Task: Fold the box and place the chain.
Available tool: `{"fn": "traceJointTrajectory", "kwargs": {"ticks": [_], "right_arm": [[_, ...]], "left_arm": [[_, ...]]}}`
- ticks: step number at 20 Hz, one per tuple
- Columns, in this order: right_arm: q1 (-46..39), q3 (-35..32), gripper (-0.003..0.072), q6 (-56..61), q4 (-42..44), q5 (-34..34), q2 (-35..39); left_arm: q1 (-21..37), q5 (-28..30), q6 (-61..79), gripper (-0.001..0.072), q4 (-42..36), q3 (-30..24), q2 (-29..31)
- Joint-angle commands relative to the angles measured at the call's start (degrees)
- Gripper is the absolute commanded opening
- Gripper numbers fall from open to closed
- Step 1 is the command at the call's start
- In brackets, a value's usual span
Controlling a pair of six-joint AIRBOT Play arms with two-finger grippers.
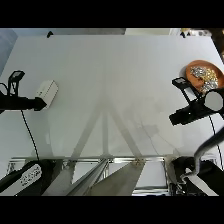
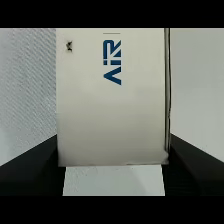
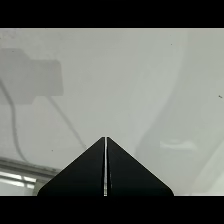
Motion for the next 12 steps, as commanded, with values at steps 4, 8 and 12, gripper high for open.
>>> {"fn": "traceJointTrajectory", "kwargs": {"ticks": [4,8,12], "right_arm": [[-0.04,-0.02,0.0023,0.02,0.00,0.02,0.04],[-0.04,-0.02,0.0023,0.02,0.00,0.02,0.04],[-0.04,-0.02,0.0023,0.02,0.00,0.02,0.04]], "left_arm": [[0.04,-5.55,-2.10,0.0501,0.09,-0.04,-1.31],[0.04,-7.80,-3.89,0.0708,0.83,-0.02,-0.70],[0.04,-7.76,-6.54,0.0701,2.80,-0.02,3.26]]}}
